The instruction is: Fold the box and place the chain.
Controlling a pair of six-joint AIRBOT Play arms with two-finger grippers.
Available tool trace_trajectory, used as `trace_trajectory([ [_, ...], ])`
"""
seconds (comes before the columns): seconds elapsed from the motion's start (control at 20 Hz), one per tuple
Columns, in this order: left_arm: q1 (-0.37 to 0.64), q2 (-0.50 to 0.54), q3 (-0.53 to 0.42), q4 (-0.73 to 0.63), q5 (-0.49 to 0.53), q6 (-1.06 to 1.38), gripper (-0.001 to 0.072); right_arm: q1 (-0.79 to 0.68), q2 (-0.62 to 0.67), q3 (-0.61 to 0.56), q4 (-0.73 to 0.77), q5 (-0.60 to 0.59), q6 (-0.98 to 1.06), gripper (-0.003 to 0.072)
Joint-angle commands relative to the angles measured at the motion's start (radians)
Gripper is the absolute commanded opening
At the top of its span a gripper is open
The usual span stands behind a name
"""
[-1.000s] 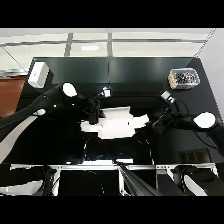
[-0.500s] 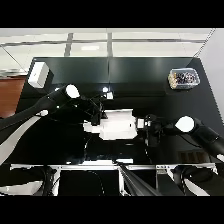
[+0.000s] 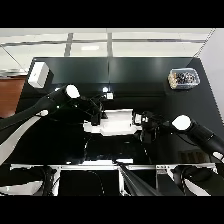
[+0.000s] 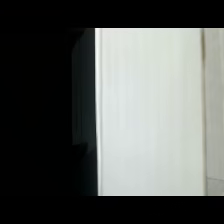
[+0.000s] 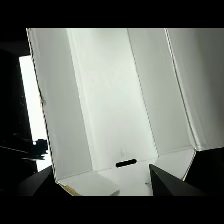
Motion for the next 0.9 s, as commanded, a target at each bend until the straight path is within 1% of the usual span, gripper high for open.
trace_trajectory([
  [0.0, 0.000, 0.000, 0.000, 0.001, -0.002, 0.000, 0.0024, 0.001, -0.002, 0.004, -0.002, -0.030, -0.019, 0.0708],
  [0.1, 0.000, 0.000, 0.000, 0.001, -0.003, 0.000, 0.0024, 0.001, -0.002, 0.018, -0.001, -0.056, -0.070, 0.0708],
  [0.2, 0.000, 0.000, 0.000, 0.001, -0.003, 0.000, 0.0024, -0.005, -0.002, 0.042, 0.038, -0.084, -0.068, 0.0707],
  [0.35, 0.000, 0.000, 0.000, 0.001, -0.002, 0.000, 0.0024, -0.058, -0.028, 0.063, 0.053, -0.095, -0.070, 0.0707],
  [0.5, -0.002, 0.000, 0.000, 0.002, -0.017, 0.000, 0.0023, -0.091, -0.056, 0.063, 0.107, -0.033, -0.181, 0.0707],
  [0.6, -0.004, 0.005, 0.000, 0.005, -0.025, 0.001, 0.0022, -0.093, -0.068, 0.063, 0.156, -0.028, -0.215, 0.0708],
  [0.85, -0.049, 0.011, 0.034, 0.106, -0.025, 0.002, 0.0022, -0.093, -0.088, 0.063, 0.177, 0.002, -0.232, 0.0707],
])
